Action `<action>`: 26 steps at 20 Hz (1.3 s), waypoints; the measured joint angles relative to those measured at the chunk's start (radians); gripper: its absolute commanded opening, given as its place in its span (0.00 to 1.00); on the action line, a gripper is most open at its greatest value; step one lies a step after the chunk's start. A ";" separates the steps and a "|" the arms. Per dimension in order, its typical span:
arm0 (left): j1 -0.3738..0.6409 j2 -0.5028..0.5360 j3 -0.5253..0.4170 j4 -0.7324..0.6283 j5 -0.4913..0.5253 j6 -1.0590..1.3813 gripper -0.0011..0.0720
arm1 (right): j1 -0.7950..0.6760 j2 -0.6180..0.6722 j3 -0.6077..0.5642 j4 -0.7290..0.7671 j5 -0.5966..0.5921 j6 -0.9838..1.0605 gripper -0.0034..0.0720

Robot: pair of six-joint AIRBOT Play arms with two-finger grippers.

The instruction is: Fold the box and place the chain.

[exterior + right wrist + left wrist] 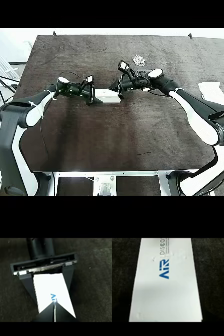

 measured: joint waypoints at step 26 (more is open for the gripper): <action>-0.001 0.000 0.000 -0.001 0.002 -0.004 0.50 | 0.019 0.007 0.032 -0.011 0.073 0.141 0.05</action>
